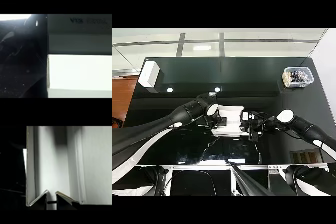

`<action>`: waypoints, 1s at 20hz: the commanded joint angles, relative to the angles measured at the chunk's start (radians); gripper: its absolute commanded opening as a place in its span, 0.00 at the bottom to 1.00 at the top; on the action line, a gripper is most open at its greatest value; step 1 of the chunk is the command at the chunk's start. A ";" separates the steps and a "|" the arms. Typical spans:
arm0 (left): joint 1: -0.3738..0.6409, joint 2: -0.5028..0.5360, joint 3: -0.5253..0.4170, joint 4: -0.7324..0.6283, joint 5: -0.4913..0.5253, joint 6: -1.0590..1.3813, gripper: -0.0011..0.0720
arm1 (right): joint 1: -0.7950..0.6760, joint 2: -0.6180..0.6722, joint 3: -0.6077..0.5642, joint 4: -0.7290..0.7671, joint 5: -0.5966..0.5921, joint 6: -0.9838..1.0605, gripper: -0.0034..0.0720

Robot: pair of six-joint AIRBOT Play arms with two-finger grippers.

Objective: Fold the box and place the chain.

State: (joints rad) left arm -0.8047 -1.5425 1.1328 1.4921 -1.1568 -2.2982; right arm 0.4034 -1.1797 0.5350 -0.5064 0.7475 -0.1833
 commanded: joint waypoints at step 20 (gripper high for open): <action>0.000 0.000 0.001 -0.002 0.000 0.006 0.05 | -0.233 0.071 0.148 -0.294 0.325 1.121 0.07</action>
State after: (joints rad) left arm -0.8047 -1.5425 1.1328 1.4879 -1.1542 -2.2948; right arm 0.3069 -1.1648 0.6006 -0.5575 0.8913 0.4320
